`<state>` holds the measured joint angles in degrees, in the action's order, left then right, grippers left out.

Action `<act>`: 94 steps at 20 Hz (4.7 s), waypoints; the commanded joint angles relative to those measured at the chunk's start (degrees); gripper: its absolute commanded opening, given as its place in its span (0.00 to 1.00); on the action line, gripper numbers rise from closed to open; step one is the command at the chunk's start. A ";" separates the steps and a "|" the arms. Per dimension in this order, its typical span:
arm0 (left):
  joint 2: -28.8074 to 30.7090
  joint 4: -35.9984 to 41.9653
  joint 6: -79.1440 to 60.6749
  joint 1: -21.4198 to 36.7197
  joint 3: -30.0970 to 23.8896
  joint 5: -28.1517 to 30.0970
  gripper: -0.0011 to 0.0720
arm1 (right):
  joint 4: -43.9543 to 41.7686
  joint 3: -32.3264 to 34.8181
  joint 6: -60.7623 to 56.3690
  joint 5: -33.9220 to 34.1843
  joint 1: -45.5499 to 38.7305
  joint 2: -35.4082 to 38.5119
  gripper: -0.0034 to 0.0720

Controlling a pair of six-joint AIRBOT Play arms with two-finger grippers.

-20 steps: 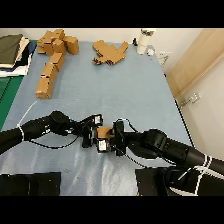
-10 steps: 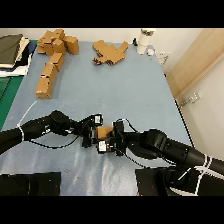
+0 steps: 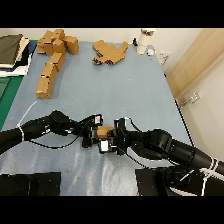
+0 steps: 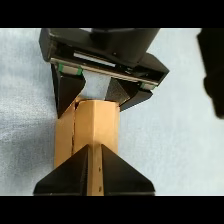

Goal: Fold the box.

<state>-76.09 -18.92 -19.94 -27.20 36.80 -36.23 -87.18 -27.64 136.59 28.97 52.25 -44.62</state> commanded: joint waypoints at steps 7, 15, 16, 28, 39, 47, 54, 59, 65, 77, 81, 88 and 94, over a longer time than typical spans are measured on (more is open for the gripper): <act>-0.04 0.04 0.02 0.02 0.04 0.13 0.77 | 0.02 -0.79 -0.04 0.00 0.00 0.46 0.21; -0.04 0.04 0.02 0.04 0.04 0.13 0.77 | -0.31 -0.79 -0.04 0.13 0.02 -1.07 0.21; -0.04 0.04 0.02 0.04 0.04 0.13 0.77 | -0.61 -0.79 -0.04 0.37 0.02 -1.07 0.21; -0.04 0.04 0.02 0.04 0.04 0.13 0.77 | -3.26 -0.74 -0.24 3.48 1.44 -1.14 0.17; -0.04 0.04 0.02 0.02 0.04 0.13 0.77 | -15.56 -2.73 -63.21 4.55 -7.37 7.50 0.05; -0.04 0.04 0.02 0.04 0.04 0.13 0.77 | -43.25 -0.13 -57.33 4.55 -15.56 0.42 0.05; -0.04 0.04 0.02 0.04 0.04 0.13 0.77 | -47.89 3.45 -47.84 5.16 -11.08 3.43 0.04; -0.04 0.04 0.02 0.04 0.04 0.13 0.77 | -54.88 12.15 -43.15 4.57 -11.17 19.58 0.04; -0.04 0.04 0.02 0.04 0.04 0.13 0.77 | -58.36 19.56 -44.09 -8.41 -11.08 23.06 0.04; -0.04 0.04 0.02 0.04 0.04 0.13 0.77 | -58.34 18.67 -44.11 -14.97 -11.08 14.23 0.04; -0.04 0.04 0.02 0.02 0.04 0.13 0.77 | -58.01 18.67 -44.04 -15.37 -11.08 14.19 0.04; -0.04 0.04 0.02 0.04 0.04 0.13 0.77 | -57.79 18.67 -44.02 -14.73 -11.06 10.99 0.04; -0.04 0.04 0.02 0.04 0.04 0.13 0.77 | -57.68 18.67 -44.02 -14.73 -11.06 10.99 0.04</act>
<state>-76.09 -18.87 -19.90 -27.20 36.80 -36.12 -144.90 -8.93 92.60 14.15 41.15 -33.50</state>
